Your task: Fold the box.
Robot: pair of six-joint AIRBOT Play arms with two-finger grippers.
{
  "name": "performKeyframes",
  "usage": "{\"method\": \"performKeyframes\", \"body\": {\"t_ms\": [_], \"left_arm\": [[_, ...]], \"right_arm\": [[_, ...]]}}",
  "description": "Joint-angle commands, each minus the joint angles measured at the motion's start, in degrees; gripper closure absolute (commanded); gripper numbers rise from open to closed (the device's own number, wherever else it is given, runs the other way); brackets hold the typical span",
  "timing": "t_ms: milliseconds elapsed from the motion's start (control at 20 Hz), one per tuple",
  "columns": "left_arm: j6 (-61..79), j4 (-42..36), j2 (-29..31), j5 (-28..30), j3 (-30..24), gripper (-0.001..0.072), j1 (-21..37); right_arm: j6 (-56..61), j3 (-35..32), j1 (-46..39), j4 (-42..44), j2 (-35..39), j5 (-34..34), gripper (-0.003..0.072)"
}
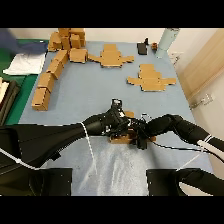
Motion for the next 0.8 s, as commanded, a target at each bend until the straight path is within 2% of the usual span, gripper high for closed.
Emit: {"method": "performKeyframes", "body": {"t_ms": [0, 350, 400, 450, 500, 750], "left_arm": [[-1.0, -0.8, 0.0, 0.6, 0.1, 0.0694, 0.0], [-1.0, -1.9, 0.0, 0.1, 0.1, 0.0692, 0.0], [-0.9, -1.9, 0.0, 0.1, 0.1, 0.0629, 0.0], [-1.0, -1.9, 0.0, 0.0, 0.3, 0.0398, 0.0], [-1.0, -1.9, 0.0, -0.7, 0.6, 0.0353, 0.1], [-1.0, -1.0, -0.1, -2.7, 1.7, 0.0352, 0.2]], "right_arm": [[-0.3, 0.0, 0.1, 0.0, 0.0, 0.1, 0.0263], [-0.3, 0.0, 0.1, 0.0, 0.0, 0.1, 0.0264], [-0.3, 0.0, 0.1, 0.0, 0.0, 0.1, 0.0263], [-0.3, 0.0, 0.1, 0.0, 0.0, 0.1, 0.0263], [-0.3, 0.0, 0.1, 0.0, 0.0, 0.1, 0.0263], [-0.3, 0.0, 0.1, 0.0, 0.0, 0.1, 0.0264]]}}
